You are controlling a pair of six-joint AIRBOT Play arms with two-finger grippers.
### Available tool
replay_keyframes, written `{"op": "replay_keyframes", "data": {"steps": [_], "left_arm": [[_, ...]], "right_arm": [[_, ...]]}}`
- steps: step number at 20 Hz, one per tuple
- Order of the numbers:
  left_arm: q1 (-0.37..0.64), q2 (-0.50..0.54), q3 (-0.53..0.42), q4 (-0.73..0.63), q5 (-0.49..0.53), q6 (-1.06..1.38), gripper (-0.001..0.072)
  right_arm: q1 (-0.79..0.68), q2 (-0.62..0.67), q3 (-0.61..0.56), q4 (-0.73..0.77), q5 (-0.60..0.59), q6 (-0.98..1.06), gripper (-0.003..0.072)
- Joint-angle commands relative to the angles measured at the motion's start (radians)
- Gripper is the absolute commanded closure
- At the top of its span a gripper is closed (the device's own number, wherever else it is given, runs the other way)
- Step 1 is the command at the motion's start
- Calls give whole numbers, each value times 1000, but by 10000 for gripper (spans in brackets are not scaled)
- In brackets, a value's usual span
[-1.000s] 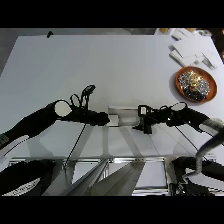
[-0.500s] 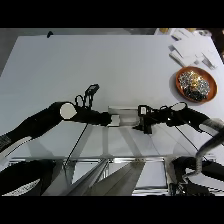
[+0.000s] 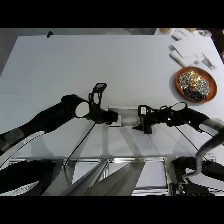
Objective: Fold the box and place the chain.
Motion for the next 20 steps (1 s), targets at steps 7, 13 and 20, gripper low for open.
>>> {"op": "replay_keyframes", "data": {"steps": [7, 13, 20], "left_arm": [[-34, -61, 111, 159, -152, -252, 437], [-58, -143, 218, 191, -311, -334, 437], [-79, -226, 287, 263, -334, -473, 439]], "right_arm": [[1, 1, 0, 1, 0, 0, 389], [1, 1, 0, 1, 0, 0, 389], [1, 1, 0, 0, 0, 0, 389]]}}
